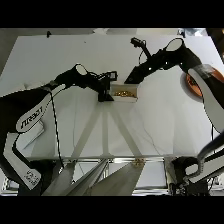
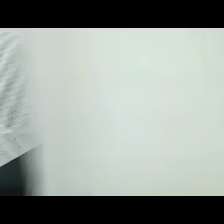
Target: Fold the box and place the chain.
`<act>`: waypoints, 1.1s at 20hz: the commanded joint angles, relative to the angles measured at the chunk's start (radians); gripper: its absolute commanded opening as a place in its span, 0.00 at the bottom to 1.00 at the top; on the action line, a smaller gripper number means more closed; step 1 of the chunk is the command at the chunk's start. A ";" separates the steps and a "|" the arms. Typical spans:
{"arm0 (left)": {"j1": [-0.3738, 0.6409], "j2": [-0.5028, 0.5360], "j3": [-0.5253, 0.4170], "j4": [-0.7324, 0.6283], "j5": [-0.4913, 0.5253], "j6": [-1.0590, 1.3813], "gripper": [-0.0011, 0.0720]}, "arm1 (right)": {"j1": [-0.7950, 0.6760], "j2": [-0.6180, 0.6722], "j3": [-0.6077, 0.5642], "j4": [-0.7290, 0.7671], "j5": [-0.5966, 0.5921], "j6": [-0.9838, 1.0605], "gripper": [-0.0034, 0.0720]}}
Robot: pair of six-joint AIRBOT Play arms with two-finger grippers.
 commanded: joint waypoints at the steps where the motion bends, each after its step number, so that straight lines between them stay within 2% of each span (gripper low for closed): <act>1: 0.000 0.000 0.001 0.000 0.000 0.000 0.04 | 0.021 -0.018 0.004 0.027 0.074 -0.121 0.41; 4: 0.000 0.000 0.001 0.000 0.000 0.000 0.04 | 0.039 -0.017 0.004 -0.069 0.018 -0.143 0.44; 13: 0.000 0.000 0.001 0.000 0.000 0.000 0.04 | 0.113 0.039 0.004 -0.280 -0.087 -0.142 0.42; 17: 0.000 0.000 0.001 0.000 0.000 0.000 0.04 | 0.138 0.070 0.003 -0.341 -0.134 -0.128 0.38; 22: 0.000 0.000 0.001 0.000 0.000 0.000 0.04 | 0.187 0.071 0.003 -0.373 -0.135 -0.104 0.26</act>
